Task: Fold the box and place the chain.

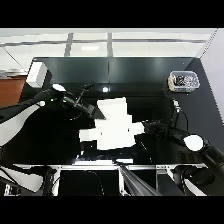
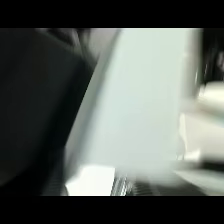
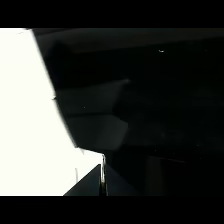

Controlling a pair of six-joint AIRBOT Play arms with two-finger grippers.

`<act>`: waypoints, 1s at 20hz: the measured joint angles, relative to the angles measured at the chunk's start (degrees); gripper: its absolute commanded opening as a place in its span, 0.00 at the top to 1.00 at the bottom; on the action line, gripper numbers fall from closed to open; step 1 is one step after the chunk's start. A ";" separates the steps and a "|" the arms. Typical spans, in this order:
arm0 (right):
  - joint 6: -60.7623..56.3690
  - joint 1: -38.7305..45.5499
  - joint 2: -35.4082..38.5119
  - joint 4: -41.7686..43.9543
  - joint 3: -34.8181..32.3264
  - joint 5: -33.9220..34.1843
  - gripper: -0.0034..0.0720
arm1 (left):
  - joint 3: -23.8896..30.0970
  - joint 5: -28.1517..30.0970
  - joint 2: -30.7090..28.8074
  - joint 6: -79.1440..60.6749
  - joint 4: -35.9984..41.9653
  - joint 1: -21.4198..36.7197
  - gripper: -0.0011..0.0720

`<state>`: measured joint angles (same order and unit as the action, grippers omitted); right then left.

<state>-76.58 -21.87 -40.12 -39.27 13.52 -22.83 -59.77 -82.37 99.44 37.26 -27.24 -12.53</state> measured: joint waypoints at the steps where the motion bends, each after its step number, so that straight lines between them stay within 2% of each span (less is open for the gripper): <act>1: 0.00 0.00 0.00 -0.07 0.00 -0.04 0.93 | -0.96 -1.33 0.61 -1.09 -2.14 -0.44 0.56; 2: -0.04 0.00 0.00 -0.09 0.00 -0.04 0.93 | -1.64 -2.69 1.01 -2.21 -3.80 -0.83 0.65; 3: -0.04 0.00 0.00 -0.13 0.00 -0.13 0.93 | -2.25 -3.65 1.25 -3.39 -4.92 -1.29 0.67; 6: -0.11 0.00 0.00 -0.20 0.00 -0.63 0.93 | -3.37 -5.07 1.75 -6.08 -7.08 -2.64 0.68; 15: 0.00 0.00 0.00 -0.42 0.00 -2.78 0.93 | -4.28 -0.81 2.01 -5.99 -6.88 -5.70 0.68; 16: 0.00 0.00 0.02 -0.42 0.00 -2.84 0.93 | -4.31 -0.74 2.01 -5.79 -6.88 -5.77 0.73; 17: 0.02 0.00 0.00 -0.44 0.00 -2.93 0.93 | -4.33 -0.79 2.03 -5.75 -6.88 -5.84 0.89; 18: 0.04 0.00 0.02 -0.48 0.00 -2.97 0.88 | -4.33 -0.83 2.01 -5.66 -6.86 -5.88 0.95; 19: 0.04 0.00 0.02 -0.50 0.00 -3.02 0.37 | -4.33 -1.14 2.03 -5.92 -6.88 -5.90 0.95; 20: 0.11 0.00 0.04 -0.92 0.04 -3.02 0.01 | -4.35 -1.86 2.03 -6.34 -6.80 -5.92 0.95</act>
<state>-76.47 -21.87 -40.07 -40.18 13.56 -25.85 -64.12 -84.23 101.47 30.92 -34.04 -18.46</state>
